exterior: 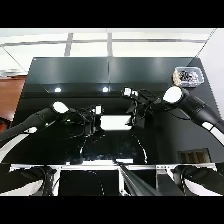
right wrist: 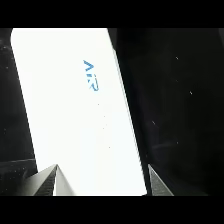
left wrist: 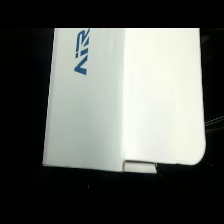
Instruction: Fold the box and place the chain.
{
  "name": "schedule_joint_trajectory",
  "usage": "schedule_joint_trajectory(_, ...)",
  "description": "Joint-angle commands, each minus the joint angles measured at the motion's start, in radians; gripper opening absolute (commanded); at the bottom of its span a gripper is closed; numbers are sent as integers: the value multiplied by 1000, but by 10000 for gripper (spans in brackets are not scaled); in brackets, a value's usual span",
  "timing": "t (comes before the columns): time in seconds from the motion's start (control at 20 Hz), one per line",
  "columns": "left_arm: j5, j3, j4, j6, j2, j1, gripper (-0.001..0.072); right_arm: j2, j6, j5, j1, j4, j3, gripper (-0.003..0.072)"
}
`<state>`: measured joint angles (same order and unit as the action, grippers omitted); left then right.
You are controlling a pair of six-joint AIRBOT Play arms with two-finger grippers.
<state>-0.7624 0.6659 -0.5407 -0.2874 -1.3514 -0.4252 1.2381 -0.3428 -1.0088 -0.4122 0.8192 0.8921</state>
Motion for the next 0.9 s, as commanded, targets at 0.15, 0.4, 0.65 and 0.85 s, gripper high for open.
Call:
schedule_joint_trajectory(0.15,0,1,0,0,-1,-1,377,10,37,4,-2,-4,-2,576)
schedule_joint_trajectory(0.4,0,1,0,-1,-1,-1,378,10,37,-1,-2,-3,-2,259)
schedule_joint_trajectory(0.65,0,1,0,0,-1,-1,378,10,37,-13,-2,3,-2,260)
schedule_joint_trajectory(0.85,0,1,0,0,-1,-1,377,10,37,-13,-2,5,-2,270)
